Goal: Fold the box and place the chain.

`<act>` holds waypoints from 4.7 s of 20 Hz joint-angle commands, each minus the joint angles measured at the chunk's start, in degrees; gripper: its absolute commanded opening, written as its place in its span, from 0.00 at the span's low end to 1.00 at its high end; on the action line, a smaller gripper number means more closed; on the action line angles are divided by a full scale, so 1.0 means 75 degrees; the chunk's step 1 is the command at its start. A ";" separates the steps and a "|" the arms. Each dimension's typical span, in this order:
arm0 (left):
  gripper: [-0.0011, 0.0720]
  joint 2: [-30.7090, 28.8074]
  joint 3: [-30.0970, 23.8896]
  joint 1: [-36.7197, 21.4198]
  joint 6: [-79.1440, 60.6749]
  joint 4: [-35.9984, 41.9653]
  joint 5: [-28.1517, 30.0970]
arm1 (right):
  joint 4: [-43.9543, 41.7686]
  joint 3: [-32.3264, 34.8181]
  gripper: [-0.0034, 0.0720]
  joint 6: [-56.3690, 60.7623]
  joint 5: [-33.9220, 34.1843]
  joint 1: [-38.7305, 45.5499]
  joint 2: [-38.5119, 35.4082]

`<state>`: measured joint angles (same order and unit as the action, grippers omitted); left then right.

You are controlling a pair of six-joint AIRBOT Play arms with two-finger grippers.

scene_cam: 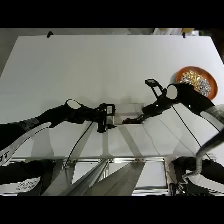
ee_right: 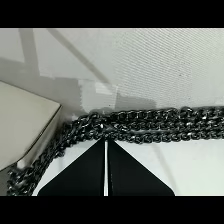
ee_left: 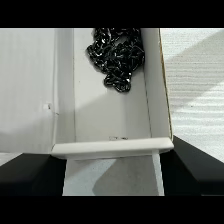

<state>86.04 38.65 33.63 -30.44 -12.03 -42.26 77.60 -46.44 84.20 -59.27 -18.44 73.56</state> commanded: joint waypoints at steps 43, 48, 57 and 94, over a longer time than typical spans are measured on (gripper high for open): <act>0.55 -0.0006 0.0000 0.0003 -0.0003 -0.0003 0.0003 | -0.1813 0.1285 0.40 -1.0786 0.1431 0.0903 -0.0586; 0.55 -0.0006 0.0000 0.0003 -0.0003 -0.0003 0.0003 | -0.1845 0.1288 0.31 -1.0926 0.1445 0.0901 -0.0420; 0.55 -0.0006 0.0000 0.0003 -0.0003 -0.0003 0.0003 | -0.1851 0.1288 0.25 -1.1057 0.1673 0.0903 -0.0210; 0.55 -0.0006 0.0000 0.0006 -0.0003 -0.0003 0.0003 | -0.4709 0.1288 0.06 -0.6065 0.1900 -0.1501 -0.2457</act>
<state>86.04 38.65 33.63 -30.44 -12.05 -42.26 38.63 -36.77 35.18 -45.21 -29.21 51.44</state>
